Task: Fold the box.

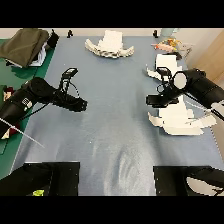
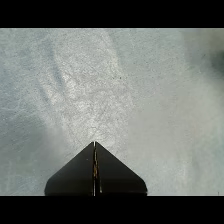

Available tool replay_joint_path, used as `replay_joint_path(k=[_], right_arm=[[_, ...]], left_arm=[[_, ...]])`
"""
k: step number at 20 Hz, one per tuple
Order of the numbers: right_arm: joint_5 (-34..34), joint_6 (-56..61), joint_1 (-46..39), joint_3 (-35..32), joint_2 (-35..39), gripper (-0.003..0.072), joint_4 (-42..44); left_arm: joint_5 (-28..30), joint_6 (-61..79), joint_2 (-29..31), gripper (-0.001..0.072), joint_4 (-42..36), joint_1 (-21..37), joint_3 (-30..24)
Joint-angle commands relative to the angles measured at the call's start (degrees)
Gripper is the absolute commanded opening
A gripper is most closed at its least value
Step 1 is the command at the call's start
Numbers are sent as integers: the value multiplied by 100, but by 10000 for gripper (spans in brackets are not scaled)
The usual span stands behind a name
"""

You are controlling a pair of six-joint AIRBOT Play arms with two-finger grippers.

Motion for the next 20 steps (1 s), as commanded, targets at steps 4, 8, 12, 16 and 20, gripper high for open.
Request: replay_joint_path(k=[4,8,12,16,20], right_arm=[[-271,125,4,-2,-2,6,380],[-1012,260,4,-2,-39,6,1506],[-1224,258,2,-2,-48,240,1611],[-1228,284,-57,42,-46,650,1040],[-901,302,-446,337,-35,5,382]], left_arm=[[2,0,-2,15,2,4,-2],[20,-2,-2,16,-22,4,-2],[238,-2,-2,15,-83,4,-2],[280,-15,-7,15,-208,4,-4],[446,-15,-7,15,-210,4,-2]])
